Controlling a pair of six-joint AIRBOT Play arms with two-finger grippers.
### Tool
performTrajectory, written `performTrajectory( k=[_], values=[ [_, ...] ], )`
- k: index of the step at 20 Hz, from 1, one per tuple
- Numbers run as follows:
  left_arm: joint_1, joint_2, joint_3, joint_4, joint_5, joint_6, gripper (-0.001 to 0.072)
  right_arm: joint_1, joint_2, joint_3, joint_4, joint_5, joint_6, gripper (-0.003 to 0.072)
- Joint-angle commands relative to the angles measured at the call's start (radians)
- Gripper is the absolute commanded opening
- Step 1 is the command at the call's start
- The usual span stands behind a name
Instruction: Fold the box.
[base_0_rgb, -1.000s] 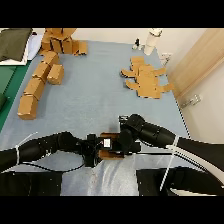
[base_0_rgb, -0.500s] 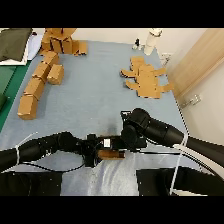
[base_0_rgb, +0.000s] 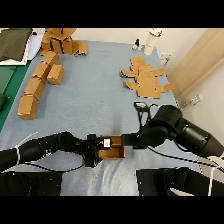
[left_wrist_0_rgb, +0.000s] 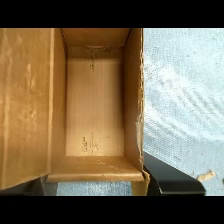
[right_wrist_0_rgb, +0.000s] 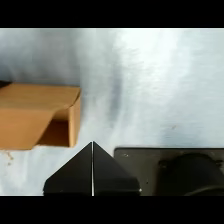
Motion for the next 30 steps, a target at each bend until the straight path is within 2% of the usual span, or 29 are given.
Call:
performTrajectory(
  k=[1, 2, 4, 6, 7, 8, 10, 13, 17, 20, 22, 26, 30],
  values=[
    [0.0, 0.0, 0.0, 0.0, 0.0, 0.0, 0.0524, -0.164, 0.024, -0.029, -0.018, 0.043, -0.154, 0.0],
    [0.0, 0.0, 0.0, 0.0, 0.0, 0.0, 0.0524, -0.243, 0.005, -0.039, 0.042, 0.1, -0.238, 0.0001],
    [0.0, 0.0, 0.0, 0.0, 0.0, 0.0, 0.0524, -0.411, -0.06, -0.049, 0.262, 0.256, -0.492, 0.0],
    [0.0, 0.0, 0.0, 0.0, 0.0, 0.0, 0.0524, -0.533, -0.155, -0.049, 0.613, 0.363, -0.815, 0.0],
    [0.0, 0.0, 0.0, 0.0, 0.0, 0.0, 0.0524, -0.563, -0.214, -0.048, 0.78, 0.367, -0.954, 0.0],
    [0.0, 0.0, 0.0, 0.0, 0.0, 0.0, 0.0524, -0.571, -0.27, -0.047, 0.883, 0.354, -1.048, 0.0],
    [0.0, 0.0, 0.0, 0.0, 0.0, 0.0, 0.0524, -0.561, -0.373, -0.047, 0.985, 0.288, -1.191, 0.0],
    [0.0, 0.0, 0.0, 0.0, 0.0, 0.0, 0.0524, -0.509, -0.436, -0.047, 1.027, 0.154, -1.326, 0.0],
    [0.0, 0.0, 0.0, 0.0, 0.0, 0.0, 0.0524, -0.428, -0.368, -0.059, 1.02, 0.13, -1.39, 0.0],
    [0.0, 0.0, 0.0, 0.0, 0.001, 0.0, 0.0524, -0.368, -0.297, -0.11, 1.013, 0.134, -1.432, 0.0001],
    [0.0, 0.0, 0.0, 0.0, 0.0, 0.0, 0.0523, -0.336, -0.249, -0.161, 0.991, 0.163, -1.452, 0.0],
    [0.0, 0.0, 0.0, 0.0, 0.0, 0.0, 0.0524, -0.317, -0.116, -0.257, 0.946, 0.34, -1.478, 0.0001],
    [0.0, 0.0, 0.0, 0.0, 0.0, 0.0, 0.0524, -0.317, 0.034, -0.283, 0.855, 0.441, -1.477, 0.0]
  ],
)
